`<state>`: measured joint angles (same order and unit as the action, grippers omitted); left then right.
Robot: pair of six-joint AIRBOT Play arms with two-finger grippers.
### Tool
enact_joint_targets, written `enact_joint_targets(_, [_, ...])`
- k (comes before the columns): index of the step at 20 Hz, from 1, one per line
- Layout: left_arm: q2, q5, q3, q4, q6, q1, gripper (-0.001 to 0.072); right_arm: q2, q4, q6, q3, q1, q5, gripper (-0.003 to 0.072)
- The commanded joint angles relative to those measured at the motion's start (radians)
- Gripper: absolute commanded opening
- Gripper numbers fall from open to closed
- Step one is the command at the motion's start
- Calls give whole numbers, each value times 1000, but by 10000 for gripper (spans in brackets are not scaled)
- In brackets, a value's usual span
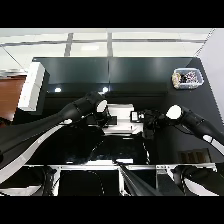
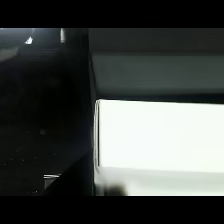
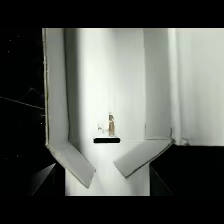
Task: Fold the box and place the chain.
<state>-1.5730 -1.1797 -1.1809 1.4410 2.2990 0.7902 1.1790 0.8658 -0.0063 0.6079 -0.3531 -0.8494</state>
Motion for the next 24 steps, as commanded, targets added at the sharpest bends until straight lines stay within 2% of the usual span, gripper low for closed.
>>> enact_joint_targets(1, [1, -7, -13, 18, 1, 0, 24, -30, 11, 14, 3, 0, 11, 710])
enact_joint_targets(5, [-5, -8, -13, 16, 1, 0, 24, -29, -27, -22, 3, 0, 46, 710])
enact_joint_targets(11, [-5, -15, -13, 16, -19, 0, 24, -29, -32, -40, 3, 0, 50, 710])
enact_joint_targets(14, [-5, -29, -13, 17, -26, 0, 25, -29, -82, -50, 3, 0, 43, 709])
enact_joint_targets(15, [-5, -28, -13, 17, -26, 0, 25, -29, -98, -64, 3, 0, 42, 679])
enact_joint_targets(16, [-5, -26, -13, 17, -26, 0, 25, -29, -103, -69, 3, 0, 42, 509])
enact_joint_targets(17, [-5, -26, -13, 17, -26, 0, 25, -29, -105, -69, 3, 0, 42, 466])
enact_joint_targets(18, [-5, -25, -13, 17, -26, 0, 25, -29, -106, -69, 3, 0, 42, 464])
enact_joint_targets(20, [-5, -26, -13, 17, -26, 0, 25, -28, -110, -68, 0, 0, 35, 285])
enact_joint_targets(21, [-5, -26, -13, 17, -26, 0, 25, -26, -119, -65, 0, -2, 27, 242])
enact_joint_targets(24, [-5, -25, -13, 17, -26, 0, 25, 2, -229, -56, 0, -10, 20, 241])
